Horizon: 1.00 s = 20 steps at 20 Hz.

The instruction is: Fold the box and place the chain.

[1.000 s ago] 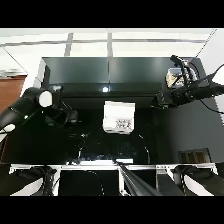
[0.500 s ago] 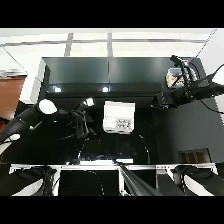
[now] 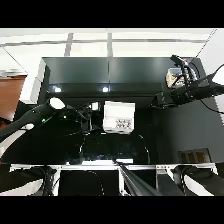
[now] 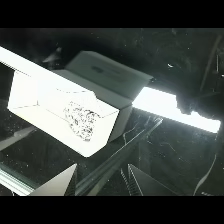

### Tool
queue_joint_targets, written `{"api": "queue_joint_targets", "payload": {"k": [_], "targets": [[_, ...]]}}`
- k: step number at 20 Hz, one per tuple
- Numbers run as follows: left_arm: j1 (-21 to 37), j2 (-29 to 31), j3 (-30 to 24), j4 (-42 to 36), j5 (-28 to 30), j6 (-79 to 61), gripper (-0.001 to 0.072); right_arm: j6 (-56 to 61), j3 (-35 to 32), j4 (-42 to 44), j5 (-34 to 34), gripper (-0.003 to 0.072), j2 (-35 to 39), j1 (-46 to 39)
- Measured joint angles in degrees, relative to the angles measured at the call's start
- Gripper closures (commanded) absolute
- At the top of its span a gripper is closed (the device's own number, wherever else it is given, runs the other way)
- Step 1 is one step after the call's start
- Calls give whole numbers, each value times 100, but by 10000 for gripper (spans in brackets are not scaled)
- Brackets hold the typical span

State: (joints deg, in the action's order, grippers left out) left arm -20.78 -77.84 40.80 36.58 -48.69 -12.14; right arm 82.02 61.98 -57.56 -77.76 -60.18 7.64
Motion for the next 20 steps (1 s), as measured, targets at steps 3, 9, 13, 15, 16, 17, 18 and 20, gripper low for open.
{"api": "queue_joint_targets", "payload": {"k": [3,9,13,15,16,17,18,20], "targets": [[-2,-164,101,-146,0,-181,-6,0,0,7,0,314,0,0],[-133,-295,186,-221,28,-295,-4,0,0,7,28,314,0,0],[-315,-328,197,-144,55,-313,-3,-2,0,-2,92,314,0,0],[-367,-345,212,-136,74,-313,-3,-2,0,-4,136,314,0,0],[-382,-354,214,-136,85,-313,-3,-2,0,-4,142,314,0,0],[-393,-361,219,-133,96,-313,-3,-4,0,-7,162,314,0,0],[-402,-363,223,-131,103,-310,-3,-4,0,-7,168,314,0,0],[-409,-367,225,-127,74,-304,-3,-11,0,-7,179,314,0,0]]}}
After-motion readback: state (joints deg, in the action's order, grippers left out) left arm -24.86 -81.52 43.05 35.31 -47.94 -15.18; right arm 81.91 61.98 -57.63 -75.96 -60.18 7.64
